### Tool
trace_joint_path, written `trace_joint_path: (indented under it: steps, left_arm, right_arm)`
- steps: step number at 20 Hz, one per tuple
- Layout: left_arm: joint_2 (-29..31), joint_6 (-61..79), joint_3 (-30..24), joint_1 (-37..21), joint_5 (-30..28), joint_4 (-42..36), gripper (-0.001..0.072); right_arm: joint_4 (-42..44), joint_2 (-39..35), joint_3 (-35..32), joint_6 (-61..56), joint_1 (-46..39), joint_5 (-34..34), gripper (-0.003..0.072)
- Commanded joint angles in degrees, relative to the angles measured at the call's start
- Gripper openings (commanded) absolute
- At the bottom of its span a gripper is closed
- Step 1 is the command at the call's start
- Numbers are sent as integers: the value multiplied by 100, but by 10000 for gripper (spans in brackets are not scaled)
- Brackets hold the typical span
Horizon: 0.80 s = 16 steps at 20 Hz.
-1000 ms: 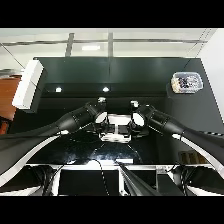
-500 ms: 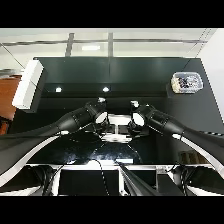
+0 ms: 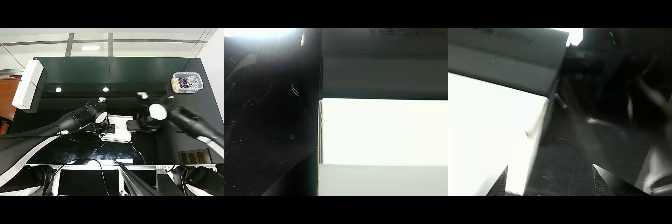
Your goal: Fold the box and place the chain.
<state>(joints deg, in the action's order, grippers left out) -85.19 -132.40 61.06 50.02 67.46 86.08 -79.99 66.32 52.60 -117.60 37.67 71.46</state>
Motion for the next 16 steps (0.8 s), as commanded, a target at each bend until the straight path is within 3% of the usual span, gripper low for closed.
trace_joint_path:
  steps: [1,3,4,9,11,12,16]
  left_arm:
    - [2,-4,0,0,-13,-61,27]
    - [2,-4,0,0,-22,-90,27]
    - [2,-4,0,-2,-37,-90,27]
    - [2,-7,0,0,-92,-155,27]
    - [0,-7,0,-4,-116,-173,27]
    - [0,-7,0,-4,-122,-173,27]
    - [0,-4,0,-2,-133,-168,27]
  right_arm:
    - [-442,-975,20,994,-800,295,612]
    - [-1110,-1305,17,1397,-1384,210,619]
    - [-1482,-1329,17,1499,-1663,61,710]
    - [-2251,-929,24,1222,-3379,-1722,708]
    - [-2076,-439,101,710,-4221,-2577,708]
    - [-1891,-48,302,654,-4599,-2671,708]
    - [-1491,1587,1709,918,-5305,-2214,700]
